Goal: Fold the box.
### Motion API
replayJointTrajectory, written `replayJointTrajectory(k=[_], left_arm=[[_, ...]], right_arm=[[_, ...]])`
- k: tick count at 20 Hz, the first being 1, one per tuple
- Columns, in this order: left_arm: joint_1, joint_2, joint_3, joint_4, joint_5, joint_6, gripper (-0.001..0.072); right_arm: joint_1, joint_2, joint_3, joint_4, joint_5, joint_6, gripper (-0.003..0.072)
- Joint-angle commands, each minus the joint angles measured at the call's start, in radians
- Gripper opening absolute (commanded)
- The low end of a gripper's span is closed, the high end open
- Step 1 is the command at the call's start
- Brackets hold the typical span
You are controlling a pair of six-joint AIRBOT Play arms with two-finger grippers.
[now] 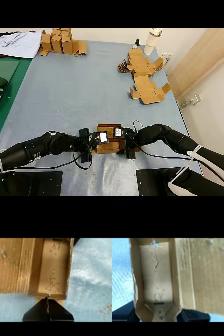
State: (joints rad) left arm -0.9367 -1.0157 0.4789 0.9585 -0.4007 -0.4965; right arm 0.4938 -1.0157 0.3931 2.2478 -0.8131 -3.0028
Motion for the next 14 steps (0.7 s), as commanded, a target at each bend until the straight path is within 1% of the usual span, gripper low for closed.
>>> replayJointTrajectory(k=[1, 4, 14], left_arm=[[-0.018, -0.014, 0.005, -0.023, 0.042, 0.002, 0.0013], [-0.024, -0.019, 0.005, -0.024, 0.076, 0.002, 0.0013], [-0.024, -0.034, 0.006, -0.09, 0.076, 0.003, 0.0015]], right_arm=[[0.001, 0.001, 0.0, 0.0, 0.0, 0.0, 0.051], [0.001, 0.001, 0.0, 0.0, 0.0, 0.0, 0.0511], [0.001, 0.001, 0.0, 0.0, 0.0, 0.0, 0.0511]])
